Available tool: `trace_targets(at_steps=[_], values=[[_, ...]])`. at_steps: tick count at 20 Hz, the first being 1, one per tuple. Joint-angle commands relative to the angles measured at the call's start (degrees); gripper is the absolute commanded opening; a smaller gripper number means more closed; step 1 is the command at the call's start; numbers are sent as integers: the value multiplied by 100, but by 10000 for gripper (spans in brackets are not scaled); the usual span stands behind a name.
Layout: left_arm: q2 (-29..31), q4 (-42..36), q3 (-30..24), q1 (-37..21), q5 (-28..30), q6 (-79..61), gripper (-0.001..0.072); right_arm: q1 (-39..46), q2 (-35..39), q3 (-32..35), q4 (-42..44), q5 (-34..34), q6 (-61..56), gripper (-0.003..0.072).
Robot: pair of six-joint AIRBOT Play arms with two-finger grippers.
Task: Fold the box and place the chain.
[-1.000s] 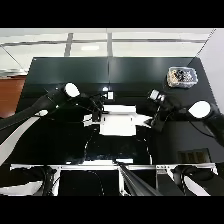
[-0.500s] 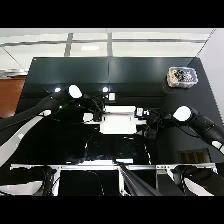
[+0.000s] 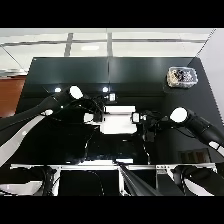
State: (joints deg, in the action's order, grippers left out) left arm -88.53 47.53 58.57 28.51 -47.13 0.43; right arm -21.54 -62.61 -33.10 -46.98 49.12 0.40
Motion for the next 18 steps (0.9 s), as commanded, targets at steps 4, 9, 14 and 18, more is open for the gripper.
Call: trace_targets(at_steps=[4, 9, 14, 18], values=[[-2, -4, -2, 4, -11, 4, 26, -221, -66, 4, 2, -365, 267, 697], [-2, -4, -2, 4, -133, 4, 26, -328, -527, 4, 240, -601, 264, 696], [-2, -4, -2, 4, -153, 4, 26, -271, -328, -118, 337, -1126, 146, 696], [-2, -7, -2, 4, -155, 4, 27, 76, -94, -262, 343, -1003, 155, 696]])
